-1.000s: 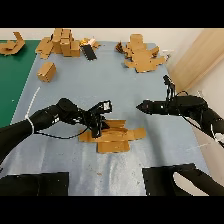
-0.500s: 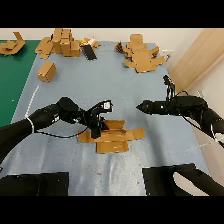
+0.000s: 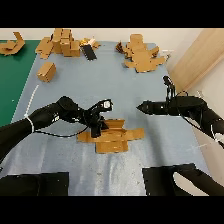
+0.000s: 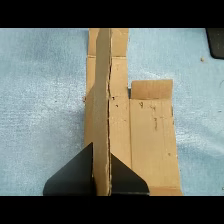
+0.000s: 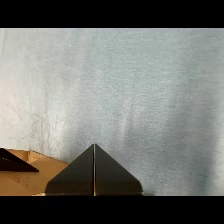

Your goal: Fold the box.

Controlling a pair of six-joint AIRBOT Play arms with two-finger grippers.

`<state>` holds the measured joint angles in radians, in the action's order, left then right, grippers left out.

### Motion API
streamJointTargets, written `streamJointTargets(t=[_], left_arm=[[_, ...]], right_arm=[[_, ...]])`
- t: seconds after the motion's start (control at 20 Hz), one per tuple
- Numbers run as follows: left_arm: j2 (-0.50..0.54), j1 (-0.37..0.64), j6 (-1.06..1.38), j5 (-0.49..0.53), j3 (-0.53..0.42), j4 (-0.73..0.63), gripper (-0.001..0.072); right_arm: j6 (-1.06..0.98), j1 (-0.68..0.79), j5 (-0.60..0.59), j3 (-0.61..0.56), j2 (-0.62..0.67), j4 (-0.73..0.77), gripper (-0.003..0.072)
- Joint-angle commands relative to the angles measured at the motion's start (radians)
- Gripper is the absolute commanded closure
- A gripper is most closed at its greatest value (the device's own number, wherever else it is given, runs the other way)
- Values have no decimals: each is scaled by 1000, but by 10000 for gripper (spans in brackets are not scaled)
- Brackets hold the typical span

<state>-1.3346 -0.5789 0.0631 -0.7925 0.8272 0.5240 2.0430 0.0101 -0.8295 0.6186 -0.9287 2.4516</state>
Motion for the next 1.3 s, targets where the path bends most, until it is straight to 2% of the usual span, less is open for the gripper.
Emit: streamJointTargets(t=[0.0,0.2,0.4,0.7,0.8,0.9,1.05,1.1,1.15,1.2,1.25], left_arm=[[0,0,-4,7,1,-2,696],[0,0,-4,8,0,-3,696],[0,0,-4,7,0,-3,696],[0,-1,-4,6,0,-4,696],[0,-1,-4,6,0,-4,696],[0,-1,-4,7,0,-4,696],[0,-1,-4,6,0,-4,696],[0,-1,-4,6,0,-4,696],[0,-1,-4,6,0,-3,696],[0,-1,-4,6,0,-4,696],[0,-1,-4,6,0,-3,696]], right_arm=[[1,0,2,0,-1,-4,682],[27,-52,1,-1,19,-77,683],[-144,-214,-46,-4,122,-343,683],[-462,-648,-100,-116,376,-663,684],[-502,-799,-130,-145,438,-740,684],[-502,-959,-157,-172,455,-841,684],[-422,-1183,-73,-237,407,-1073,680],[-393,-1228,-35,-252,373,-1114,503],[-388,-1256,6,-260,330,-1141,138],[-388,-1265,36,-260,285,-1160,64],[-389,-1263,65,-260,241,-1180,63]])
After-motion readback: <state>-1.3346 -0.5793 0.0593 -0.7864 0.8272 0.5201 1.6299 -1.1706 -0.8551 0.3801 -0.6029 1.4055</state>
